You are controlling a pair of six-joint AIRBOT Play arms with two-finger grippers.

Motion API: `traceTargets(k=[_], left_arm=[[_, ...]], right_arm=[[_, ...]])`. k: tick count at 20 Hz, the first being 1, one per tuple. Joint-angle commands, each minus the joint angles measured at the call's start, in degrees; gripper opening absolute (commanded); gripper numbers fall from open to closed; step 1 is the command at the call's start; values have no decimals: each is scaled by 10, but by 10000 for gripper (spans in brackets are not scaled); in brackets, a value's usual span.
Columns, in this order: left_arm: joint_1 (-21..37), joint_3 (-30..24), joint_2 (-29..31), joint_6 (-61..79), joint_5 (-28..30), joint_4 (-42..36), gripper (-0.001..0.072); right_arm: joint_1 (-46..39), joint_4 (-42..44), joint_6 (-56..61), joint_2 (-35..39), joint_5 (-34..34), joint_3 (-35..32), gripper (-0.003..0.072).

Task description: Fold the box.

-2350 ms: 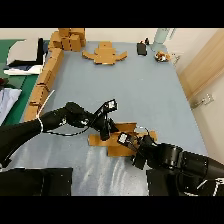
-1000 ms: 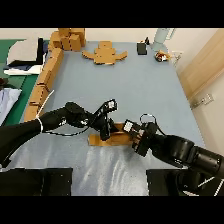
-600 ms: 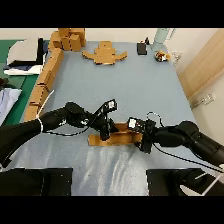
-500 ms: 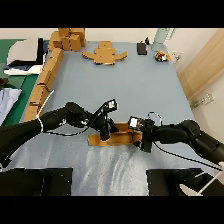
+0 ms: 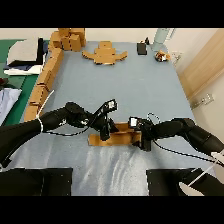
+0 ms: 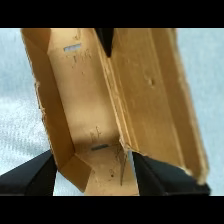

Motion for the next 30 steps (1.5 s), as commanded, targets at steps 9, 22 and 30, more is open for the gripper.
traceTargets(k=[9, 22, 30], left_arm=[[0, 0, 0, 0, 0, 0, 12], [0, 0, 0, 0, 0, 0, 12], [0, 0, 0, 0, 0, 0, 12]], right_arm=[[-1, -3, -12, -28, 25, 0, 714], [0, 19, -114, -74, 12, 0, 704], [0, 19, -114, -72, 12, 0, 613]])
